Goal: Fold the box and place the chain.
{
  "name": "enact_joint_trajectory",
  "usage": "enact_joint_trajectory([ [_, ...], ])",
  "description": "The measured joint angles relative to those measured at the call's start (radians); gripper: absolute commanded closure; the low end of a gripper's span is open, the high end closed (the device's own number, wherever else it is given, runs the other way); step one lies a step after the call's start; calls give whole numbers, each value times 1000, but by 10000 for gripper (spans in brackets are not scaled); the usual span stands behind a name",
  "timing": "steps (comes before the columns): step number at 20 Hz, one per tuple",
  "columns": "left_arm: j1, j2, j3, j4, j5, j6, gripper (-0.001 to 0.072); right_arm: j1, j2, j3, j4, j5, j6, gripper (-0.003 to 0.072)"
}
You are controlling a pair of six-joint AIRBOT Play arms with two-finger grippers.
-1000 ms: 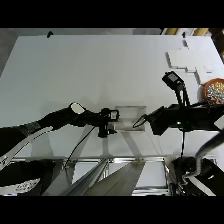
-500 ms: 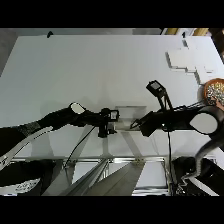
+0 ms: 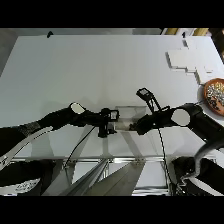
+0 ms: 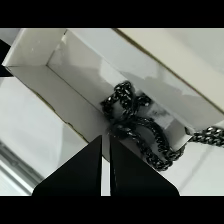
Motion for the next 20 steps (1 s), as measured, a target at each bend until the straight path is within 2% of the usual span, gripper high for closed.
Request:
enact_joint_trajectory([
  [1, 0, 0, 0, 0, 0, 0, 617, 0, -4, 14, -16, 15, 0, 430],
  [2, 0, 0, 0, 0, 0, 0, 617, -2, -6, 35, -37, 36, -1, 387],
  [3, 0, 0, 0, 0, 0, 0, 618, -7, -9, 59, -56, 64, -4, 388],
  [5, 0, 0, 0, 0, 0, 0, 617, -33, -11, 108, -85, 126, -24, 409],
  [7, 0, 0, 0, 0, 0, 0, 618, -77, -11, 143, -101, 193, -54, 547],
  [8, 0, 0, 0, 0, 0, 0, 617, -104, -11, 154, -107, 222, -69, 578],
  [11, 0, 0, 0, 0, 0, 0, 617, -201, -10, 173, -117, 269, -99, 580],
  [15, 0, 0, 0, 0, 0, 0, 617, -311, -12, 177, -159, 233, -125, 581],
  [16, 0, 0, 0, 0, 0, 0, 617, -327, -16, 171, -180, 220, -129, 557],
  [18, 0, 0, 0, 0, 0, 0, 617, -347, -32, 154, -212, 198, -133, 369],
  [20, 0, 0, 0, 0, 0, 0, 617, -358, -59, 130, -225, 175, -136, 365],
])
